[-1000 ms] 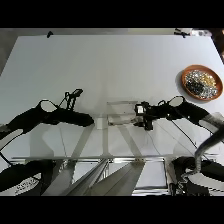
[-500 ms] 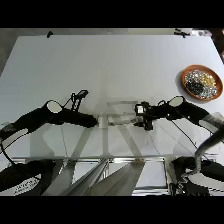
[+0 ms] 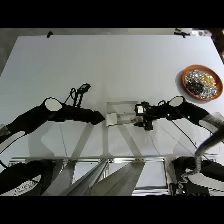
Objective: Fold the box and place the chain.
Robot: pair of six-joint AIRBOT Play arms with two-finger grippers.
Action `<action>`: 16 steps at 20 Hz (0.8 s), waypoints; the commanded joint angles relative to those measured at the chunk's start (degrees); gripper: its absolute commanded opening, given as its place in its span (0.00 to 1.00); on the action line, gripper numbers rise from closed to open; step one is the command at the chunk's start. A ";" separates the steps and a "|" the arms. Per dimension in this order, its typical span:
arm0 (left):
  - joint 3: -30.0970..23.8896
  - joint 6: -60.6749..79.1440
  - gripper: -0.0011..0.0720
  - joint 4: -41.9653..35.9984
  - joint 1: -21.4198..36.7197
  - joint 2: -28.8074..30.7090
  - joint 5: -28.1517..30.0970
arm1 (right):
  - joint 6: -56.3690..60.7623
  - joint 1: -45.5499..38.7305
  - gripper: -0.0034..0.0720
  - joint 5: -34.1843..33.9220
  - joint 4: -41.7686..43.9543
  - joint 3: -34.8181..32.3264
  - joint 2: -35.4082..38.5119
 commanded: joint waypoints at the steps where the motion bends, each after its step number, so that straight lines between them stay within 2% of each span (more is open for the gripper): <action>1: 0.55 -0.09 0.49 -0.76 -0.79 0.20 0.17 | 0.02 0.00 0.58 0.00 0.02 0.02 0.02; 9: 0.81 -0.13 0.50 -1.60 -3.19 0.11 1.05 | 0.02 0.00 0.58 0.00 0.02 0.02 0.02; 10: 1.33 -0.22 0.50 -1.57 -3.48 -0.15 0.92 | 0.02 0.00 0.58 -0.02 0.00 0.02 0.02; 11: 1.97 -0.33 0.56 -1.57 -3.89 -0.52 1.05 | 0.02 0.00 0.58 0.00 0.00 0.02 0.02; 12: 2.73 -0.46 0.56 -1.33 -4.24 -1.01 1.16 | 0.02 0.00 0.58 -0.02 0.02 0.02 0.02; 16: 6.82 -9.94 0.56 5.20 -5.92 -3.98 1.01 | 0.02 0.00 0.58 0.00 0.00 0.02 0.02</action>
